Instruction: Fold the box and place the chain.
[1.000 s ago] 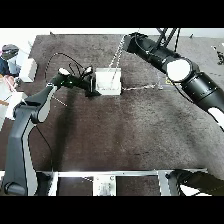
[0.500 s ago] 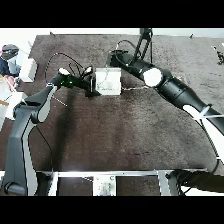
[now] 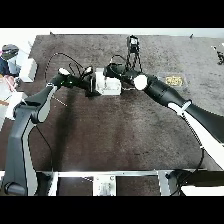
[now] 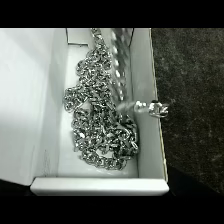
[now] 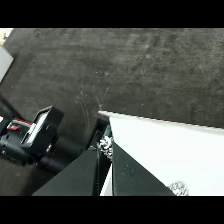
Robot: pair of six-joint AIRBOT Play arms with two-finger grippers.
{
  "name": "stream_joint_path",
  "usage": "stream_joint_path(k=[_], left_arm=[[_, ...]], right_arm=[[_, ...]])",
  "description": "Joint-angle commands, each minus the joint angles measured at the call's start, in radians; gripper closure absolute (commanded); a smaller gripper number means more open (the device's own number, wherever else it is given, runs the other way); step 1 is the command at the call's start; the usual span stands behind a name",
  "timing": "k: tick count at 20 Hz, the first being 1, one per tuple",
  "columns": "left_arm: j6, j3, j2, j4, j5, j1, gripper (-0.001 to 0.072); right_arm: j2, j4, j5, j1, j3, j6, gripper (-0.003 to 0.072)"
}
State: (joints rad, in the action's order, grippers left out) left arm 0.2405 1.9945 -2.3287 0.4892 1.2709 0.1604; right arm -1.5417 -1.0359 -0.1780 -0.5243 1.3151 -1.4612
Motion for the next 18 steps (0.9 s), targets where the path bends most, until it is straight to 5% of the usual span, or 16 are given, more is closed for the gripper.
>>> stream_joint_path(k=[1,9,16,17,18], left_arm=[[0.000,0.000,-0.001,0.000,0.000,-0.001,0.0228],[0.000,0.000,-0.001,0.000,0.000,-0.001,0.0228],[0.000,0.000,-0.001,0.000,0.000,-0.001,0.0228],[0.000,0.000,-0.001,0.000,0.000,-0.001,0.0228],[0.000,0.000,-0.001,0.000,0.000,-0.001,0.0228]], right_arm=[[-0.003,-0.004,-0.001,0.014,0.043,0.003,0.0675],[-0.015,-0.060,-0.014,0.052,0.095,0.000,0.0675],[-0.089,-0.051,-0.262,0.054,0.095,-0.001,0.0674],[-0.092,-0.056,-0.306,0.055,0.094,0.000,0.0552],[-0.090,-0.077,-0.333,0.058,0.089,-0.001,0.0330]])
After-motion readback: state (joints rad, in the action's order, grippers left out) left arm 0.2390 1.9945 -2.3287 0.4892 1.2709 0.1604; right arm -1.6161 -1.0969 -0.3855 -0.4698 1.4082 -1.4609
